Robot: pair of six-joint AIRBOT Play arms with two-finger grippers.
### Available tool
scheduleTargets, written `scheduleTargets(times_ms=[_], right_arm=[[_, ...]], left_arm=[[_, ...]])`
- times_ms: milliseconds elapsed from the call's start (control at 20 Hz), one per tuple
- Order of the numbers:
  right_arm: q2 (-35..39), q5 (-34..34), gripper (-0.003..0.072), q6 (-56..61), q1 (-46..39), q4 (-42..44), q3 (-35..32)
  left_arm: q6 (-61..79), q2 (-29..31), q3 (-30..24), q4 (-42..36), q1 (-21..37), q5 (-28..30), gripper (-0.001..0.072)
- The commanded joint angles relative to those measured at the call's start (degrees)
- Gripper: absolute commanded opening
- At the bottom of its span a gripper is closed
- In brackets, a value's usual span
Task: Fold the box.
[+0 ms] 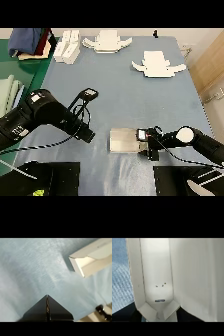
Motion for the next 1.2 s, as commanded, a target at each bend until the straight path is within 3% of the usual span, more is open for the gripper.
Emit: scheduleTargets(times_ms=[0, 50, 100, 150, 300, 450, 650, 1150], right_arm=[[0.0, 0.0, 0.05, 0.0, 0.0, 0.0, 0.0], [0.0, 0.0, 0.05, 0.0, 0.0, 0.0, 0.0], [0.0, 0.0, 0.05, 0.0, 0.0, 0.0, 0.0], [0.0, 0.0, 0.05, 0.0, 0.0, 0.0, 0.0], [0.0, 0.0, 0.0501, 0.0, 0.0, 0.0, 0.0], [0.0, 0.0, 0.05, 0.0, 0.0, 0.0, 0.0], [0.0, 0.0, 0.05, 0.0, 0.0, 0.0, 0.0], [0.0, 0.0, 0.05, 0.0, 0.0, 0.0, 0.0]], left_arm=[[41.3, 3.1, -9.8, -15.7, 9.7, 11.0, 0.0017], [50.3, 3.4, -12.9, -18.5, 11.4, 13.5, 0.0053], [57.4, 3.4, -16.0, -21.2, 12.5, 16.9, 0.0407], [61.4, 3.2, -18.8, -23.7, 13.1, 20.7, 0.069], [76.7, 2.2, -25.6, -33.2, 12.8, 28.7, 0.0696], [91.1, 1.9, -29.5, -41.6, 9.4, 32.6, 0.0695], [94.1, 0.2, -32.2, -46.2, 3.6, 43.5, 0.0696], [95.4, -8.4, -30.1, -53.9, 1.0, 46.1, 0.0696]])
